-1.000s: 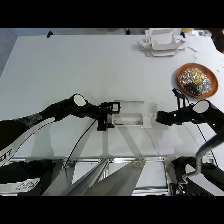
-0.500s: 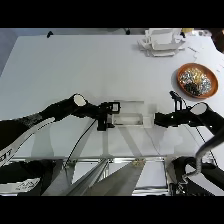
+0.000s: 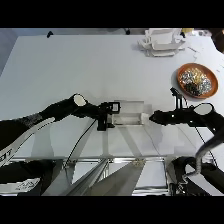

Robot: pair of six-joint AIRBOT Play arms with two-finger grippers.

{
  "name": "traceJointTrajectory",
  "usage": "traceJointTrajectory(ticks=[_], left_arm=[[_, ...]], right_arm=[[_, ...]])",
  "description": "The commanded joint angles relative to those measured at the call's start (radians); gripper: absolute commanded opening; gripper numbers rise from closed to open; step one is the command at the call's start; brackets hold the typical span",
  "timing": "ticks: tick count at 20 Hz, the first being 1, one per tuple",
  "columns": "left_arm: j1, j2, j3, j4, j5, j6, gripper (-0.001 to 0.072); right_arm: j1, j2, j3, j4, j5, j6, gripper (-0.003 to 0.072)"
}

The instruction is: Fold the box and place the chain.

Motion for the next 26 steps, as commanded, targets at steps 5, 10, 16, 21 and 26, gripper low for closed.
traceJointTrajectory(ticks=[5, 10, 16, 21, 26], left_arm=[[0.001, 0.001, 0.000, 0.000, 0.000, 0.000, 0.0253], [0.001, 0.001, 0.000, 0.000, 0.000, 0.000, 0.0253], [0.001, 0.001, 0.000, 0.000, 0.000, 0.000, 0.0253], [0.001, 0.001, 0.000, 0.000, 0.000, 0.000, 0.0253], [0.001, 0.001, 0.000, 0.000, 0.000, 0.000, 0.0253]], right_arm=[[0.040, 0.040, 0.000, 0.067, 0.023, -0.039, 0.0313], [0.173, 0.040, 0.000, 0.066, -0.091, -0.003, 0.0340], [0.174, 0.040, 0.020, -0.056, -0.129, 0.145, 0.0339], [0.282, 0.036, 0.125, -0.280, -0.108, 0.340, 0.0339], [0.381, 0.003, 0.138, -0.300, -0.106, 0.418, 0.0341]])
